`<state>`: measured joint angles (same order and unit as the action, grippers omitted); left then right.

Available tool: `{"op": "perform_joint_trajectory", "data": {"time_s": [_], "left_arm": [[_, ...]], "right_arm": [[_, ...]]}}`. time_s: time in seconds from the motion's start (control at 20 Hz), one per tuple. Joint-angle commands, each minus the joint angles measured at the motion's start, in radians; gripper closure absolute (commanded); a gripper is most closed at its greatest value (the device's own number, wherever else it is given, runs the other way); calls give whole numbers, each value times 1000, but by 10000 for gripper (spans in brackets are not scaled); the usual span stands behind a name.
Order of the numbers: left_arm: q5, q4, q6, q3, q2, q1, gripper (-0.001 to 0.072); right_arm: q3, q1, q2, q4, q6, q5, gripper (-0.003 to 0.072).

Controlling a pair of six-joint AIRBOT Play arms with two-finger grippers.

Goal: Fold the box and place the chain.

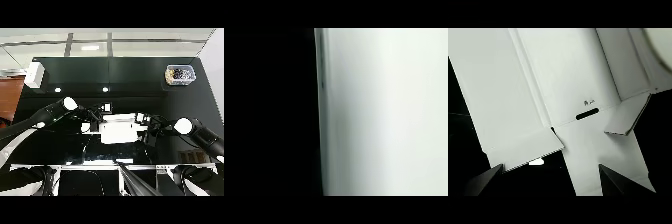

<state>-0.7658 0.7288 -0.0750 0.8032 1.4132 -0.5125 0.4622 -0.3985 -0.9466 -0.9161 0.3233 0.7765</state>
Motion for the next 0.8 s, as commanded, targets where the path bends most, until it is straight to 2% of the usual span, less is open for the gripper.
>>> {"op": "perform_joint_trajectory", "data": {"time_s": [0.0,0.2,0.4,0.6,0.75], "left_arm": [[3,0,0,1,1,-1,685],[3,0,0,1,1,-1,685],[3,0,0,1,1,0,685],[3,0,0,1,1,-1,685],[3,0,0,1,1,-1,685]], "right_arm": [[-8,-4,-3,4,-41,-26,2],[-8,-4,-7,-20,-163,-11,2],[-8,-3,-7,-39,-164,-5,2],[-8,-3,-8,-53,-249,103,2],[-8,-4,-10,-12,-269,60,2]]}}
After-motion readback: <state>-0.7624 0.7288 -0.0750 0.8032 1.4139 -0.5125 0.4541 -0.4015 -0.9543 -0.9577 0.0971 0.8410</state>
